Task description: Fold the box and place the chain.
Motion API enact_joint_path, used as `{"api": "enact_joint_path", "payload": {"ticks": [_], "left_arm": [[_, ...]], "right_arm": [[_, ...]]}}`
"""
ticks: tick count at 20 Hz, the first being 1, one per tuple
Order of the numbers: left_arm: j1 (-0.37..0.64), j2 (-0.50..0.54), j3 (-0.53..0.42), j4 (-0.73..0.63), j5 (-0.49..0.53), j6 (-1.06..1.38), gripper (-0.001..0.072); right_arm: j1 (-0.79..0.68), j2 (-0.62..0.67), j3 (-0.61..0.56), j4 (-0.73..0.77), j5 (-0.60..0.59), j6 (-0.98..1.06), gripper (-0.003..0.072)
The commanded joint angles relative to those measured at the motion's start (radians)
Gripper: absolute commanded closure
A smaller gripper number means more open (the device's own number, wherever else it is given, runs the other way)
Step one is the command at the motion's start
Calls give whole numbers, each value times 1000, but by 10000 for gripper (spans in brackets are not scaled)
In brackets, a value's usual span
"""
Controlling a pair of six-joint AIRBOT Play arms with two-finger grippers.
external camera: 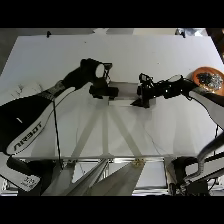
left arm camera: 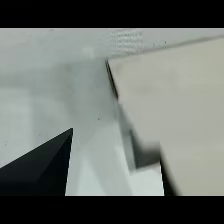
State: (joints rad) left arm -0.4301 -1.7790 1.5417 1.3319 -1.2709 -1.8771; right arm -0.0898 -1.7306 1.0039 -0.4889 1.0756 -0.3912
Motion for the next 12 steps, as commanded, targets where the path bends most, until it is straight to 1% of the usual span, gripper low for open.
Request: {"api": "enact_joint_path", "payload": {"ticks": [1,3,4,7,8,9,10,11,12], "left_arm": [[88,67,0,-221,-40,215,130],[154,97,0,-330,-79,385,132],[184,106,0,-354,-99,459,132],[268,112,-8,-359,-152,716,140],[293,112,-24,-360,-142,805,158],[321,111,-50,-365,-117,902,158],[352,110,-84,-389,-76,1016,158],[384,108,-122,-420,-33,1131,205],[414,103,-161,-463,3,1249,269]], "right_arm": [[0,0,1,-4,9,-2,276],[0,0,1,-4,10,-2,276],[0,0,1,-5,9,-2,276],[0,0,1,-4,9,-2,276],[0,0,1,-5,9,-2,276],[0,0,1,-4,9,-2,276],[0,0,1,-4,9,-2,276],[0,0,1,-4,9,-2,276],[0,0,1,-4,9,-2,276]]}}
